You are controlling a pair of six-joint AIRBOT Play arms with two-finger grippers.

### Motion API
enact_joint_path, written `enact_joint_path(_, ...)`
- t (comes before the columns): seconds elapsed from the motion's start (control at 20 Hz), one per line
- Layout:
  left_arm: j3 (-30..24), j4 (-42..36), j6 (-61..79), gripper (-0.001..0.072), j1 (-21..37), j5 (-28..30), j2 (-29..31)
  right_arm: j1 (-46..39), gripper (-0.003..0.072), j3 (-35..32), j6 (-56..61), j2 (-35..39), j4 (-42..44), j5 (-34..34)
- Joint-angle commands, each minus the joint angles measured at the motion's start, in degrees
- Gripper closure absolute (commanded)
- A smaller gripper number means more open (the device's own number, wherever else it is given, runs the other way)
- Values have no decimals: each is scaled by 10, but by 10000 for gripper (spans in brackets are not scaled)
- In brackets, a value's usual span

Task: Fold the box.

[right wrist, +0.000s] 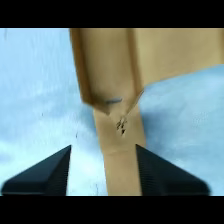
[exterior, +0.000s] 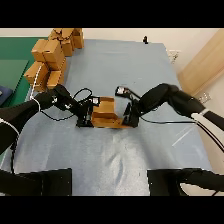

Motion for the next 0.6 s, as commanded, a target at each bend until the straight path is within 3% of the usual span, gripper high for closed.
enact_joint_path(0.0,0,0,0,655,0,5,0,10,677,29,22,41,125,109)
enact_joint_path(0.1,0,0,0,656,0,6,0,30,682,46,20,15,133,157)
enact_joint_path(0.35,0,0,0,656,0,9,0,35,682,161,64,-154,129,120)
enact_joint_path(0.55,0,0,0,656,0,9,0,15,682,274,144,-283,90,-9)
